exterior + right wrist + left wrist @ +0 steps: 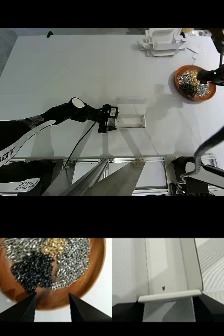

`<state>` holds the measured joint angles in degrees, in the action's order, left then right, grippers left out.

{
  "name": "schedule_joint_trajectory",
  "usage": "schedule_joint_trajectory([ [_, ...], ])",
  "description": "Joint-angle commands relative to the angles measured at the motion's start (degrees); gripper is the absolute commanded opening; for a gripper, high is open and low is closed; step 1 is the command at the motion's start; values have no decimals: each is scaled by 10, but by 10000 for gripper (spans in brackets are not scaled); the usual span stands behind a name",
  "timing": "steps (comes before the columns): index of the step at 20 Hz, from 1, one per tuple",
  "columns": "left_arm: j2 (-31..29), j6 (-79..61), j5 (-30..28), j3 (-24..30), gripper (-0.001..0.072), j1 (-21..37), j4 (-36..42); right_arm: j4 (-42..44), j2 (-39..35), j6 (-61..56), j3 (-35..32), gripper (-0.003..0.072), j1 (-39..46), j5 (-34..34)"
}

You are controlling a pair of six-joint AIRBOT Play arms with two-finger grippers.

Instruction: Fold the box and place the chain.

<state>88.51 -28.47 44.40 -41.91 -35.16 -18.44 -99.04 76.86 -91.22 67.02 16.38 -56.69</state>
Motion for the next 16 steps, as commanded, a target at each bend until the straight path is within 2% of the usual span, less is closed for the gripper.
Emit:
schedule_joint_trajectory([
  [1, 0, 0, 0, 0, 140, 0, 0, 80, 47, 33, 5, 387, 36, 56],
  [3, 0, 0, 0, 0, 140, 0, 0, 147, 68, 59, 5, 269, 36, 79],
  [8, 0, 0, 0, 0, 140, 0, 0, 169, 115, 58, 5, 269, 36, 59],
  [16, 0, 0, 0, 0, 140, 0, 0, 167, 130, 48, 5, 245, 36, 35],
])
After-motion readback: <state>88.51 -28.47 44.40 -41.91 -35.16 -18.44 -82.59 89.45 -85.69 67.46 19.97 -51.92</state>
